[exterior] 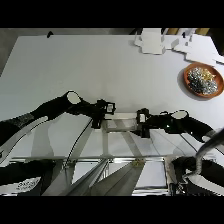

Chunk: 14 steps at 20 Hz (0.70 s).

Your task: Fold the box and place the chain.

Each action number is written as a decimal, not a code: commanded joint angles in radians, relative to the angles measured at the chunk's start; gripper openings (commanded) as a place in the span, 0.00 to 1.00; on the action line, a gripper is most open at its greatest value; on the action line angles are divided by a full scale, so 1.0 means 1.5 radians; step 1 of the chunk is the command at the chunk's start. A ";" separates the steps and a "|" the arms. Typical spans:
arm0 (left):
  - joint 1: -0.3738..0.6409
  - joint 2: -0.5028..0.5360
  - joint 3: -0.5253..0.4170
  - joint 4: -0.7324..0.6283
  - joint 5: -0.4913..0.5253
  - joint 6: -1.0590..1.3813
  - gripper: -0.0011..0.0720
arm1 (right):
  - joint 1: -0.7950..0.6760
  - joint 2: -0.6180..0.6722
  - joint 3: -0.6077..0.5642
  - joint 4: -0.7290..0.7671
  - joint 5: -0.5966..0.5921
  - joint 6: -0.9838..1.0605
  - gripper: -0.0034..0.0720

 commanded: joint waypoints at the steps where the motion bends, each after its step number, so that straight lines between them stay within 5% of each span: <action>1: 0.000 0.000 0.000 0.000 0.000 0.000 0.03 | 0.003 -0.003 0.000 0.000 -0.006 0.001 0.92; 3: 0.000 0.000 0.000 0.000 0.000 0.000 0.03 | 0.003 -0.003 0.000 0.000 -0.006 0.001 0.90; 6: 0.000 0.000 0.000 0.000 0.000 0.000 0.03 | 0.003 -0.003 0.000 0.000 -0.005 0.001 0.61; 9: 0.000 0.000 0.000 0.000 0.000 0.000 0.03 | 0.003 -0.008 0.000 0.000 -0.005 0.001 0.46; 14: 0.000 0.000 0.000 0.000 0.000 0.000 0.03 | 0.003 -0.009 0.000 0.000 -0.005 0.001 0.44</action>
